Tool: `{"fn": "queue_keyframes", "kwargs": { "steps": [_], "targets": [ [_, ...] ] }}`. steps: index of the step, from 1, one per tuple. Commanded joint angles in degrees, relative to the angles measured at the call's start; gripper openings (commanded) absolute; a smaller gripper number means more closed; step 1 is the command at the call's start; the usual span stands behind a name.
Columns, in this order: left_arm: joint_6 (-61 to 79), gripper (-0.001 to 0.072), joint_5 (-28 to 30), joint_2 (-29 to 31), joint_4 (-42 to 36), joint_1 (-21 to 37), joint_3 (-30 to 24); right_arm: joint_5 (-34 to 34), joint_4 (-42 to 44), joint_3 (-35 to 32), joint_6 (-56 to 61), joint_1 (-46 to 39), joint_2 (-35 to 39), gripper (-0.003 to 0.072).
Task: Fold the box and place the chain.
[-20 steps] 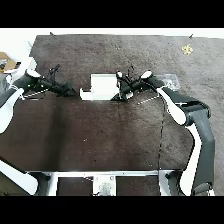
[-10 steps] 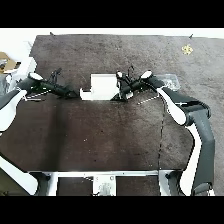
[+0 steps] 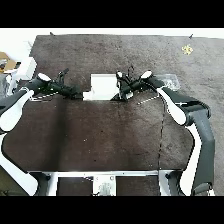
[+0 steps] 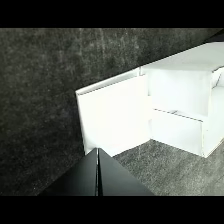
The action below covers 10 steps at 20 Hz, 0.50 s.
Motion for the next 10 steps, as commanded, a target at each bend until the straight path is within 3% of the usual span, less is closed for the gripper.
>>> {"fn": "queue_keyframes", "kwargs": {
  "steps": [1, 6, 10],
  "targets": [
    [1.5, 0.0010, -1.0, -0.1, 0.2, 0.3, 0.5, 0.0, 0.0, 0.0, 0.0, 0.0, 0.0, 0.0455],
    [1.2, 0.0010, -3.9, 0.0, 0.5, 4.6, 1.2, 0.0, 0.0, 0.0, 0.0, 0.0, 0.0, 0.0455],
    [1.1, 0.0010, -3.0, -1.3, -1.6, 3.9, -0.5, 0.0, 0.0, 0.0, 0.0, 0.0, 0.0, 0.0455]
  ]
}}
